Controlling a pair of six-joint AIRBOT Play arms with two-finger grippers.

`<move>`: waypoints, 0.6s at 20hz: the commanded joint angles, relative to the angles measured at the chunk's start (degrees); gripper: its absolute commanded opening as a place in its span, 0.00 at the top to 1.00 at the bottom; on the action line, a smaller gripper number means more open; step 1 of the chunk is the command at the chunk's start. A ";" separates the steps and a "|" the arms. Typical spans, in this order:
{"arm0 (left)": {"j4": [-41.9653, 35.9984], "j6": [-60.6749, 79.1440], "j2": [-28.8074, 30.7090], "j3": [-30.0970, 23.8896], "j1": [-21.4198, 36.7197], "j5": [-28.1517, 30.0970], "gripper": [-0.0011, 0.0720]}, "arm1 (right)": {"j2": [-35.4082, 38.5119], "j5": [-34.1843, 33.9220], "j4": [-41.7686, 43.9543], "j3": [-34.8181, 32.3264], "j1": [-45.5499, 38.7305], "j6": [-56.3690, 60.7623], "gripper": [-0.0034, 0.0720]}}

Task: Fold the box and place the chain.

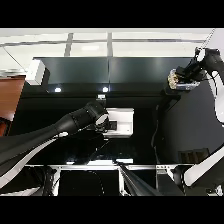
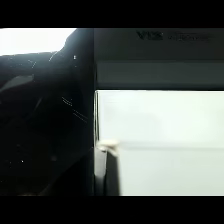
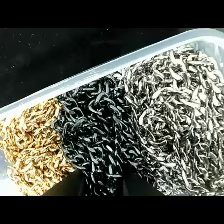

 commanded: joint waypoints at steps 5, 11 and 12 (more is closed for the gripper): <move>-0.22 0.02 0.02 0.04 0.00 -0.07 0.95 | 14.45 0.59 0.44 0.24 -0.46 -8.63 0.94; -0.22 0.02 0.00 0.04 0.00 -0.04 0.95 | 29.00 4.90 4.79 0.22 -1.07 -13.64 0.94; -0.22 0.02 0.00 0.04 0.00 -0.02 0.95 | 31.43 6.64 6.93 0.11 -1.05 -14.53 0.94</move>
